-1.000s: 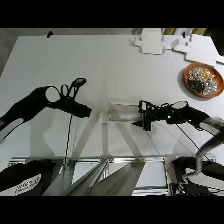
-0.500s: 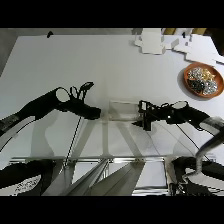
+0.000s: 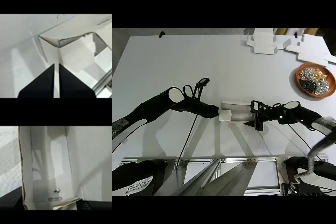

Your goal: Fold the box and place the chain.

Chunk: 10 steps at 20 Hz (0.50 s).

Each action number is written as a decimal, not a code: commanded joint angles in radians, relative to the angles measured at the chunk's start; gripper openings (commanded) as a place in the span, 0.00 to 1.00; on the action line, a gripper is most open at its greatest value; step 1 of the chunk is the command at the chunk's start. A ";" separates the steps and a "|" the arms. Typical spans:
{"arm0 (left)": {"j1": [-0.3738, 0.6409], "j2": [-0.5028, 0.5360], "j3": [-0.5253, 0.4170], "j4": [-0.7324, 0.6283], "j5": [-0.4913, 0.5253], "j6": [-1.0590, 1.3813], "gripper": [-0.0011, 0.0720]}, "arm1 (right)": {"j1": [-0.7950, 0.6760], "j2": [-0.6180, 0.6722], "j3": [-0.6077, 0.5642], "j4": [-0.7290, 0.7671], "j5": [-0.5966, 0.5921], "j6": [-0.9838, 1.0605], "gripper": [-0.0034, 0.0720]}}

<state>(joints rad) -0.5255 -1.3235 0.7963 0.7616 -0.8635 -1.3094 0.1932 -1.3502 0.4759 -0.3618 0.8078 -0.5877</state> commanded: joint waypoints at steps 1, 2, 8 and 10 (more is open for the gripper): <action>-0.012 0.006 0.008 -0.005 0.008 0.004 0.16 | 0.000 0.000 0.000 0.000 0.000 0.000 0.44; -0.012 0.008 0.008 -0.005 0.008 0.004 0.18 | 0.000 0.000 0.000 0.000 0.000 0.000 0.44; -0.013 0.010 0.008 -0.002 0.010 0.034 0.33 | 0.000 0.000 0.000 0.000 0.000 0.000 0.44; -0.018 0.010 0.008 -0.001 0.014 0.034 0.33 | 0.000 0.000 0.000 0.000 0.000 0.000 0.44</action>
